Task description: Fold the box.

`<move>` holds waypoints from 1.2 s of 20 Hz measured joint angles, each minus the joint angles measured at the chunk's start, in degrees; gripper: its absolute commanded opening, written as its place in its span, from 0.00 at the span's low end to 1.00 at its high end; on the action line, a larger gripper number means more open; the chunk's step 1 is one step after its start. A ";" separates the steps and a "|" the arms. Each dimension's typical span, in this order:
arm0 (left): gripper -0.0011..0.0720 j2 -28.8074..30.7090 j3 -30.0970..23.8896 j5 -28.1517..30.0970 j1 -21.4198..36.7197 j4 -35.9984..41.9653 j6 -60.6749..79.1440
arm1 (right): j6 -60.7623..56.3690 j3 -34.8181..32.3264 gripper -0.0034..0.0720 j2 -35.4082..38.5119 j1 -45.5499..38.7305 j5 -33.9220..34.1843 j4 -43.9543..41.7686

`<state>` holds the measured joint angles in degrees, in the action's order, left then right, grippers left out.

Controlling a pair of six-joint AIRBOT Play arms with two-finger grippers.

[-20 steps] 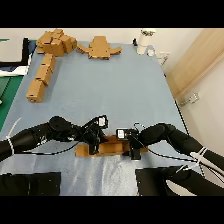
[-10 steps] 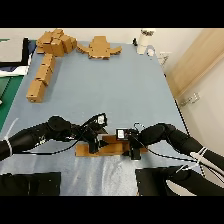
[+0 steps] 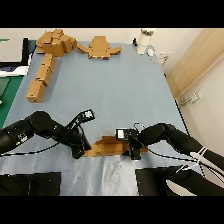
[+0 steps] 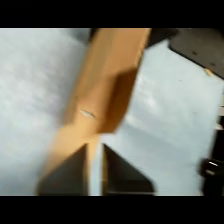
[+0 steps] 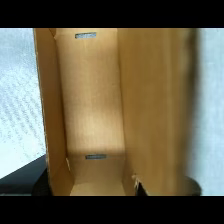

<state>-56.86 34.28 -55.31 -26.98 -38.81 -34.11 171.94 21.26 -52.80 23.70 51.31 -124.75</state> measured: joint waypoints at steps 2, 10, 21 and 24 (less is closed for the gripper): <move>0.03 0.46 0.00 -2.84 -0.79 2.62 -9.55 | 0.00 0.00 0.78 0.00 0.00 -0.02 -0.02; 0.03 -4.74 0.37 12.94 -3.80 22.69 -21.05 | 0.00 0.04 0.78 0.00 0.00 0.02 -0.11; 0.03 -10.08 1.05 24.44 -3.98 26.75 -22.05 | 0.00 0.04 0.78 0.00 0.00 0.00 -0.17; 0.03 -12.79 1.18 24.33 -3.98 25.88 -22.32 | -0.02 0.04 0.78 0.00 0.00 0.00 -0.17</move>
